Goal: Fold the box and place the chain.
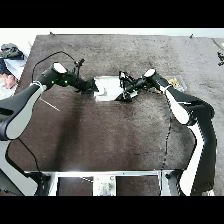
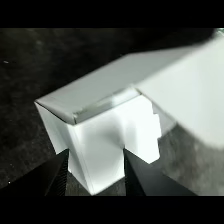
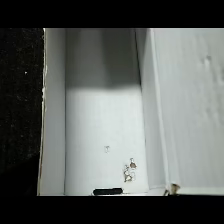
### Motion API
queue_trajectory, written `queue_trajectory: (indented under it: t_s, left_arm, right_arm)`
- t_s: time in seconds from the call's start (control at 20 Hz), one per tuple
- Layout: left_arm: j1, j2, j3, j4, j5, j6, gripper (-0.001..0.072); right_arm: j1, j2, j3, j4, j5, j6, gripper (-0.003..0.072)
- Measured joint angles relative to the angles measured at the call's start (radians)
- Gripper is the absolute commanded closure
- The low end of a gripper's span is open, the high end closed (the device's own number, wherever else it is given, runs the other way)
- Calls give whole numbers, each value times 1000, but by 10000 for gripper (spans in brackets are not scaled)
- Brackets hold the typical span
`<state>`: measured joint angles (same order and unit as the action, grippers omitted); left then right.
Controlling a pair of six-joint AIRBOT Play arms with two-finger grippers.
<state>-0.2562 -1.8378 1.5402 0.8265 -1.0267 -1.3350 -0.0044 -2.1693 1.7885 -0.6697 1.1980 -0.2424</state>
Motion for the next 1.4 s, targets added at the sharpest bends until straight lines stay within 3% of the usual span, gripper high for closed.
queue_trajectory:
  t_s: [0.75,1.4]
  left_arm:
    - [-93,-6,45,267,94,-377,343]
    - [-186,-145,293,591,-130,-596,354]
  right_arm:
    - [0,0,0,0,-1,0,521]
    - [0,0,0,0,-1,0,521]
